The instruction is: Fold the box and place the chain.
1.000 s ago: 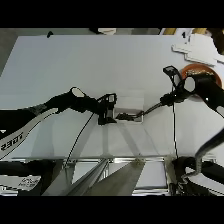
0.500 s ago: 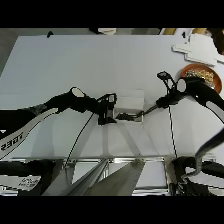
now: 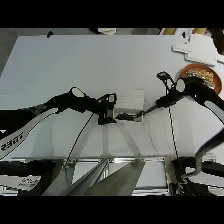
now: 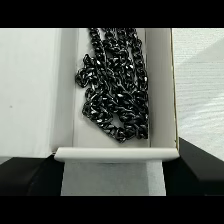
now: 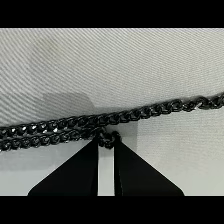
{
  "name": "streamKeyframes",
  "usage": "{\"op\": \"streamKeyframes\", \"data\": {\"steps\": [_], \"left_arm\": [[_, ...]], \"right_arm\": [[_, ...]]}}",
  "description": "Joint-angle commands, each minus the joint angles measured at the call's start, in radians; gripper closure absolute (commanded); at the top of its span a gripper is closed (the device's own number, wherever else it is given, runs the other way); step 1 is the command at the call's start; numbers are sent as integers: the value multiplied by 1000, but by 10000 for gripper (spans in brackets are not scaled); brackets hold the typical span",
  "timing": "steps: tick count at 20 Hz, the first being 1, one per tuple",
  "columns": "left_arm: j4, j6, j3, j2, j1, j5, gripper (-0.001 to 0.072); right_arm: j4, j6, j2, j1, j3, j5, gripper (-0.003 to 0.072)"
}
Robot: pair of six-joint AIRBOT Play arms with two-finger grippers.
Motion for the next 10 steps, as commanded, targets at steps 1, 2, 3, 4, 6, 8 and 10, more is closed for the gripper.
{"op": "streamKeyframes", "data": {"steps": [1,2,3,4,6,8,10], "left_arm": [[0,0,1,1,1,0,500],[0,0,1,1,1,0,500],[0,0,1,1,1,0,500],[0,0,1,1,1,0,500],[0,0,1,1,1,0,500],[0,0,1,1,1,0,500],[0,0,1,1,1,0,500]], "right_arm": [[0,0,21,0,0,44,672],[0,0,43,2,0,53,672],[1,0,71,3,0,61,672],[1,0,100,5,0,72,672],[22,0,176,5,0,117,672],[80,-1,268,5,-2,180,672],[165,-10,372,5,-8,217,672]]}}
